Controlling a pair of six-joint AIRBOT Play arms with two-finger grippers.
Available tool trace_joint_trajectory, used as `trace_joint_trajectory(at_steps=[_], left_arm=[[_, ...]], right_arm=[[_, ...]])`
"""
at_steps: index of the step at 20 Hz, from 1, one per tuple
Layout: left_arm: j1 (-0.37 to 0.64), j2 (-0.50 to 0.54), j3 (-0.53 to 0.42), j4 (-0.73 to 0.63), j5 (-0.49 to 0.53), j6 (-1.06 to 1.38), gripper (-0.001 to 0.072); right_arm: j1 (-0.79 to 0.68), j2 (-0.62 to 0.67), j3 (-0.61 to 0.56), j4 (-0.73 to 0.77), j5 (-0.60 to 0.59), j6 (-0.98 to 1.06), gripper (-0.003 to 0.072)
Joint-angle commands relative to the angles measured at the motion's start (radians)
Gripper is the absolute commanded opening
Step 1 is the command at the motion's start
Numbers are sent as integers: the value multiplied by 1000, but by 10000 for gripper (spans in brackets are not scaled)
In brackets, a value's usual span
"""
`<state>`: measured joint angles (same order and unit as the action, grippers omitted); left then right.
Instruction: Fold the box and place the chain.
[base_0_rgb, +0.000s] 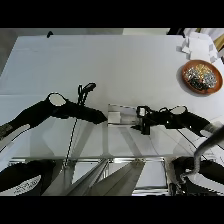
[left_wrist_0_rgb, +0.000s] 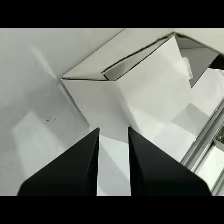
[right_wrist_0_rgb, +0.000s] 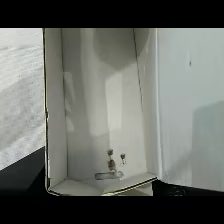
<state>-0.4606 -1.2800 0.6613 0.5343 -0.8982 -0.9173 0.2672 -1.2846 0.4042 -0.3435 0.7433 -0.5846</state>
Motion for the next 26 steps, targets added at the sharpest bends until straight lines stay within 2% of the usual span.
trace_joint_trajectory(at_steps=[1, 3, 4, 7, 8, 10, 14, 16, 26], left_arm=[[20, 15, 1, 28, -13, -11, 212], [34, 26, 1, 59, -26, -53, 228], [36, 29, 1, 66, -27, -68, 289], [22, 30, 1, 69, -17, -84, 303], [6, 30, 5, 78, -2, -108, 355], [-27, 29, 31, 149, 34, -199, 393], [-77, 4, 109, 301, 42, -370, 404], [-103, -20, 146, 378, 38, -458, 494], [-218, -100, 283, 542, -17, -756, 500]], right_arm=[[1, 1, 0, 0, 1, 0, 326], [1, 1, 0, 0, 1, 0, 326], [1, 1, 0, 0, 1, 0, 326], [1, 1, 0, 0, 1, 0, 326], [1, 1, 0, 0, 1, 0, 326], [1, 1, 0, 0, 1, 0, 326], [1, 1, 0, 0, 1, 0, 326], [1, 1, 0, 0, 1, 0, 326], [1, 1, 0, 0, 1, 0, 326]])
